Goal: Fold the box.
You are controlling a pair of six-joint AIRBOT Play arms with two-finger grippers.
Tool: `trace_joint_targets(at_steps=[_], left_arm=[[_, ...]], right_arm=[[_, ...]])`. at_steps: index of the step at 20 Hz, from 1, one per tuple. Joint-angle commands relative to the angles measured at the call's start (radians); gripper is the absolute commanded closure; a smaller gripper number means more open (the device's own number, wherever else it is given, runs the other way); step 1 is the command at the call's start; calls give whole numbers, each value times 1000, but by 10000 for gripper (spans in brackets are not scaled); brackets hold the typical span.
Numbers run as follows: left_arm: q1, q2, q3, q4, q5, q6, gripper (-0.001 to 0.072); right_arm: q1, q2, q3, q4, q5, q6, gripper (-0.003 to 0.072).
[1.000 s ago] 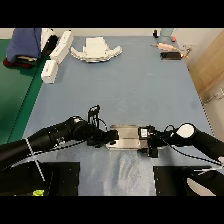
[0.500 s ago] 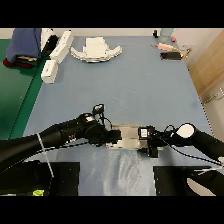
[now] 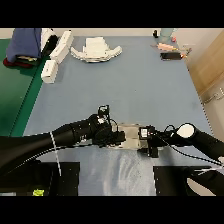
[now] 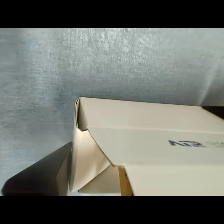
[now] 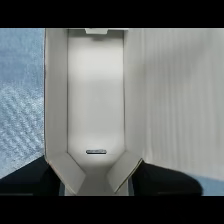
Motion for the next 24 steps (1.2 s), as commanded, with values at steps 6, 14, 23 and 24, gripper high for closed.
trace_joint_targets(at_steps=[6,14,23,24], left_arm=[[-17,-78,76,87,-126,-19,435],[-43,-135,126,101,-160,-23,484],[-76,-172,153,165,-249,-74,694],[-78,-172,154,165,-251,-74,693]], right_arm=[[0,0,0,1,1,0,102],[0,0,0,1,0,0,102],[0,0,0,1,1,0,102],[0,0,0,1,1,0,102]])
